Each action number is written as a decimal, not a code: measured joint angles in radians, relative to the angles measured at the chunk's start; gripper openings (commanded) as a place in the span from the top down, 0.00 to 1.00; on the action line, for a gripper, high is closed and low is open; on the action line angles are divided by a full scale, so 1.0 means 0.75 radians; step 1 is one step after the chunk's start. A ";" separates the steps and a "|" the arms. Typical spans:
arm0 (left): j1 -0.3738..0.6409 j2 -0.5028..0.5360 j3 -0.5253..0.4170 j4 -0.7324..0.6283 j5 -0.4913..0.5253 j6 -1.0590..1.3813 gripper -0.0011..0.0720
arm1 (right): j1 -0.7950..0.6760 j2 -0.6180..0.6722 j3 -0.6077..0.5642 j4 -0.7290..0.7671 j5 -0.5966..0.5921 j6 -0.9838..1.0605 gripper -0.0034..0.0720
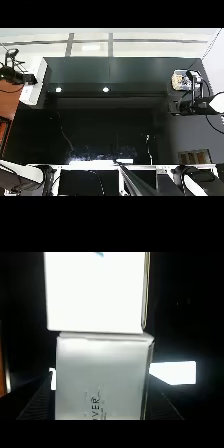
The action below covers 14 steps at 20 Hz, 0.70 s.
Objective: Fold the box and place the chain.
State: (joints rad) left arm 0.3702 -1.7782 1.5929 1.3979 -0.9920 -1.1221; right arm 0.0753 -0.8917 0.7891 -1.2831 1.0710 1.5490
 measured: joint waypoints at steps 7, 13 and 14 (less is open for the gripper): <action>-0.096 0.043 0.465 -0.001 -0.434 -0.205 0.95 | 0.000 0.000 0.000 -0.011 -0.080 -0.001 0.93; -0.318 0.307 0.424 -0.009 -0.548 -0.452 0.95 | 0.000 0.006 0.000 -0.045 -0.119 -0.085 0.93; -0.371 0.395 0.347 -0.006 -0.484 -0.465 0.95 | 0.000 0.018 0.000 -0.048 -0.116 -0.107 0.93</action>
State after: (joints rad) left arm 0.0917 -1.4818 1.8530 1.3933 -1.3552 -1.4712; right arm 0.0753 -0.8783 0.7891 -1.3190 0.9836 1.4689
